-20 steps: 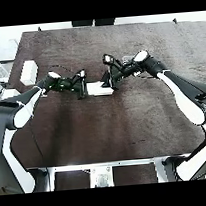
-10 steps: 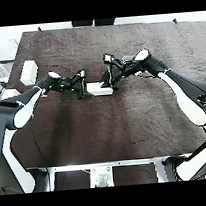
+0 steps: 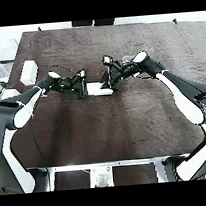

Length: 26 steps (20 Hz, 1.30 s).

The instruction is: Fold the box and place the chain.

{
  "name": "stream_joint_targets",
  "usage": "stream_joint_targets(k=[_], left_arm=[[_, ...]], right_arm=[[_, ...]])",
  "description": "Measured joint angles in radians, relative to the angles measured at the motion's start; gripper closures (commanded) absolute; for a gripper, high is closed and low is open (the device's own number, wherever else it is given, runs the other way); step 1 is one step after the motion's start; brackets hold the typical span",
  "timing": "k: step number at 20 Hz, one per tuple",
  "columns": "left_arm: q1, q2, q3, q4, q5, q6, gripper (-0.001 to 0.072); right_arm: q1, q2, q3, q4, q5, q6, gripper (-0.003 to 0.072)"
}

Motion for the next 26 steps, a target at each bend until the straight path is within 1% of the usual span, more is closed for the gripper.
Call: stream_joint_targets(k=[1, 2, 5, 7, 13, 22, 23, 24, 25, 26], left_arm=[[0.000, 0.000, 0.000, 0.000, 0.000, -0.001, 0.0308], [0.000, 0.000, 0.000, 0.000, 0.000, -0.002, 0.0308], [0.000, 0.000, 0.000, -0.001, 0.000, -0.003, 0.0308], [0.000, 0.000, 0.000, -0.001, 0.001, -0.003, 0.0308], [0.000, 0.000, 0.000, -0.001, 0.000, 0.000, 0.0309], [0.000, 0.000, 0.000, -0.001, 0.003, -0.002, 0.0309], [0.000, 0.000, 0.000, 0.000, 0.003, -0.002, 0.0308], [0.000, 0.000, 0.000, -0.001, 0.003, -0.002, 0.0308], [0.000, 0.000, 0.000, -0.001, 0.004, -0.002, 0.0308], [0.000, 0.000, 0.000, -0.001, 0.004, -0.002, 0.0309]], right_arm=[[0.000, 0.000, 0.000, 0.000, -0.006, -0.005, 0.0323], [0.001, 0.000, 0.000, 0.000, -0.014, -0.010, 0.0348], [0.001, 0.010, 0.002, 0.000, -0.046, -0.019, 0.0355], [0.001, 0.022, 0.003, 0.004, -0.064, -0.021, 0.0387], [0.002, 0.040, 0.003, 0.002, -0.090, -0.027, 0.0387], [0.031, 0.044, -0.019, -0.042, -0.145, -0.029, 0.0390], [0.032, 0.044, -0.021, -0.044, -0.149, -0.029, 0.0401], [0.034, 0.044, -0.024, -0.046, -0.153, -0.029, 0.0430], [0.037, 0.044, -0.027, -0.047, -0.153, -0.029, 0.0437], [0.039, 0.044, -0.032, -0.048, -0.154, -0.030, 0.0496]])
